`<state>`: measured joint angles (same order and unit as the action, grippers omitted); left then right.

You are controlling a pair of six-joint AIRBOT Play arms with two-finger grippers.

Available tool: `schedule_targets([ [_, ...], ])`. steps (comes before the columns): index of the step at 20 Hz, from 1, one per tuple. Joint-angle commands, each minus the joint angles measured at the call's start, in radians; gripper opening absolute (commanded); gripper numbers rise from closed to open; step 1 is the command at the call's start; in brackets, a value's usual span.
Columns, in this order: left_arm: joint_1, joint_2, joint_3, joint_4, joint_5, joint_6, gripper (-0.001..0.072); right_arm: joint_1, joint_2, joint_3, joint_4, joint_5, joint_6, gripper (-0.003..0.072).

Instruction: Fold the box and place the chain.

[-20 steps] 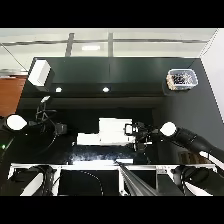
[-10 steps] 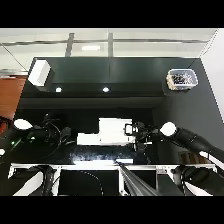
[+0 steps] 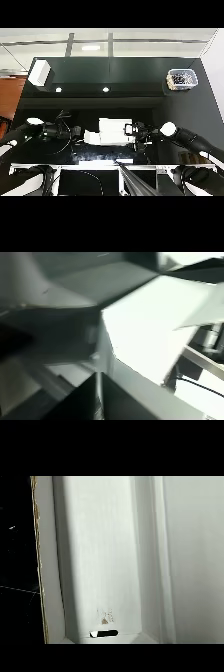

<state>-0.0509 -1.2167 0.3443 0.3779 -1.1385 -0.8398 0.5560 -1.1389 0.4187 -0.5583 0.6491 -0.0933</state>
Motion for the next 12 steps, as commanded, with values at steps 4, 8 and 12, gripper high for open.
schedule_targets([
  [4,-0.052,0.079,0.082,0.033,-0.034,-0.072,0.0584,0.001,0.000,0.000,0.000,0.000,0.000,0.0482],
  [8,-0.260,0.090,0.128,0.156,0.153,-0.255,0.0578,0.001,0.000,0.000,0.000,0.000,0.000,0.0482],
  [12,-0.445,0.090,0.196,0.301,0.298,-0.461,0.0576,0.001,0.000,0.000,0.000,0.000,0.000,0.0482],
])
